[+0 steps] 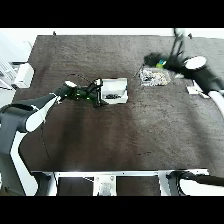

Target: Fold the box and place the chain.

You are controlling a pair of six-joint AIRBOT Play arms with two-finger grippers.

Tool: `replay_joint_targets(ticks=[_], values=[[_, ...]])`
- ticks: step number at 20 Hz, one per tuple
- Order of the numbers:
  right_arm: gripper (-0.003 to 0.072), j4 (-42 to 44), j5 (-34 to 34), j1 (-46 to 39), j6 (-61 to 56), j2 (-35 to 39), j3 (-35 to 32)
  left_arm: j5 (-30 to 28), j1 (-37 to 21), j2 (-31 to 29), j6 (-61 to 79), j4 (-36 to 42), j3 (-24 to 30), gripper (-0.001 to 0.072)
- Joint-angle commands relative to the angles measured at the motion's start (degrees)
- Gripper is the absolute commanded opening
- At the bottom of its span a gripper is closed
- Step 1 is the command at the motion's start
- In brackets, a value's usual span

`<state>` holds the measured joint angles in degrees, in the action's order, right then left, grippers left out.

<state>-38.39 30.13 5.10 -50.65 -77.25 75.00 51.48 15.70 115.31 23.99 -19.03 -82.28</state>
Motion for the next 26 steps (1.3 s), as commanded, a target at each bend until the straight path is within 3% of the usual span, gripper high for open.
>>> replay_joint_targets(ticks=[1,5,10,14,20,26], values=[[0.0007,-4.44,-0.94,2.71,0.37,14.62,0.09,-0.02,0.00,-0.04,0.02,-0.02,0.00,0.0470],[0.0007,-7.13,-0.92,7.98,0.35,20.52,0.02,-0.02,0.00,-0.04,0.02,-0.02,0.00,0.0470],[0.0008,-7.28,-1.44,13.46,0.20,19.71,-4.42,-0.04,0.00,-0.04,0.02,-0.02,0.00,0.0470],[0.0008,-6.16,-7.02,16.70,0.17,17.55,-9.55,-0.02,0.00,-0.04,0.02,-0.02,0.00,0.0470],[0.0007,-6.01,-9.99,20.50,0.17,8.09,-10.23,-0.02,0.00,-0.04,0.02,-0.02,0.00,0.0470],[0.0007,-6.01,-9.97,20.52,0.17,-8.09,-10.27,-0.02,0.00,-0.04,0.02,-0.02,0.00,0.0470]])
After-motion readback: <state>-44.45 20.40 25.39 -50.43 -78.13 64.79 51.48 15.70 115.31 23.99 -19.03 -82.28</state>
